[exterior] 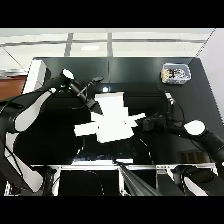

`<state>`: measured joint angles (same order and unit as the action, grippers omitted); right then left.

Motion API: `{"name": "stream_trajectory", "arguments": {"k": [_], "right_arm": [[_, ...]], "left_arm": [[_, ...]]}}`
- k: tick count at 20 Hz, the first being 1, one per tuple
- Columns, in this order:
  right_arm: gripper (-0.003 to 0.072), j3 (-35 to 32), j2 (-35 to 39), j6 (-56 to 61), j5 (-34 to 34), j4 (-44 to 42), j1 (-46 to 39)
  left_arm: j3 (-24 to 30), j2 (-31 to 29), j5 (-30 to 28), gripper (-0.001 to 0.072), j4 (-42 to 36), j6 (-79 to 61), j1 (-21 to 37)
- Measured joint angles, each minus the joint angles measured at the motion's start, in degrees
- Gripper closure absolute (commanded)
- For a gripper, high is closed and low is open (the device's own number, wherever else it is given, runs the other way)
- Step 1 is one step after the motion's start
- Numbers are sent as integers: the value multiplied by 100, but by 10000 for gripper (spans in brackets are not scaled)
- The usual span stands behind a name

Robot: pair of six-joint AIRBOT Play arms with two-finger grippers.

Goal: Fold the box and place the chain.

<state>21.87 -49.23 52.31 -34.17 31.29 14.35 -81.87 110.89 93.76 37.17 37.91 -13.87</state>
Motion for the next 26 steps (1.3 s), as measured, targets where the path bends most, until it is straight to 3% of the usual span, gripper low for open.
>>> {"name": "stream_trajectory", "arguments": {"k": [3, 5, 9, 17, 26], "right_arm": [[-19, 728, 13, 20, -960, 885, -479], [-19, 1233, 17, -177, -1646, 1576, -739], [-18, 1668, 11, -1552, -2422, 2157, -883], [-18, 1091, -92, -3786, -2000, 2247, -181], [-18, 807, -780, -4861, -1106, 2142, 756]], "left_arm": [[-15, -203, -4, 689, 13, 70, -48], [247, -527, -201, 688, 13, -22, -208], [1049, -1298, -1434, 684, -31, -1040, -597], [1412, -1539, -3156, 685, 323, -2514, -1043], [1438, -1495, -3593, 685, 824, -2704, -1191]]}}
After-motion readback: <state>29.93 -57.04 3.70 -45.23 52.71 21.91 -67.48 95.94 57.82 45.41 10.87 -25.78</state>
